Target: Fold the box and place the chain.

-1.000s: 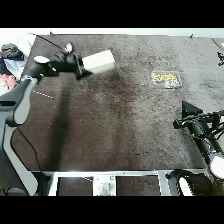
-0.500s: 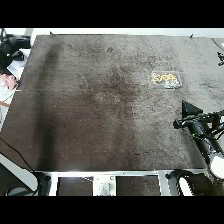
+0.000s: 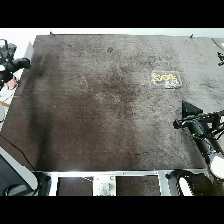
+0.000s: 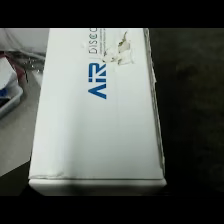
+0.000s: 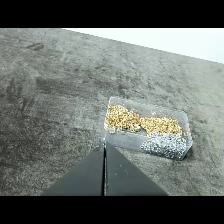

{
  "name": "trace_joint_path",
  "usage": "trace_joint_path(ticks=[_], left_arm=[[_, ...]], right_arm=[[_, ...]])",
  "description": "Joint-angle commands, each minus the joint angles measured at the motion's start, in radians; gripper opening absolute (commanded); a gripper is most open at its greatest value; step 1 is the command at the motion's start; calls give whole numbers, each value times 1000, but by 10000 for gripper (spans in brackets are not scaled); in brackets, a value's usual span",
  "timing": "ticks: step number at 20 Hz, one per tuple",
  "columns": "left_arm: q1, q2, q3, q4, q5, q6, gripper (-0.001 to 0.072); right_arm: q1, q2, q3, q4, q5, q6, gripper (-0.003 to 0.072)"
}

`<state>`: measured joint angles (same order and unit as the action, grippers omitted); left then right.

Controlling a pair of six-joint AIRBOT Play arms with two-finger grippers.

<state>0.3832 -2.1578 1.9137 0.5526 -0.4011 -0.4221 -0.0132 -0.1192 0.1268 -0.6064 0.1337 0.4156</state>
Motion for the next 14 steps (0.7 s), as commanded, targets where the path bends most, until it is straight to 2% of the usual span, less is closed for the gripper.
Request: trace_joint_path(ticks=[1, 8, 9, 10, 11, 14], left_arm=[[4, -57, 1, 57, -31, -33, 11], [4, -82, 1, 80, -45, -15, 12], [4, -82, 1, 80, -44, -14, 34], [4, -81, 2, 80, -45, -15, 445], [4, -81, 2, 78, -39, -21, 720], [4, -69, 4, 78, -58, -26, 717]], right_arm=[[0, 0, 0, 0, 0, 0, 9], [0, 0, 0, 0, 0, 0, 9], [0, 0, 0, 0, 0, 0, 9], [0, 0, 0, 0, 0, 0, 9], [0, 0, 0, 0, 0, 0, 9], [0, 0, 0, 0, 0, 0, 9]])
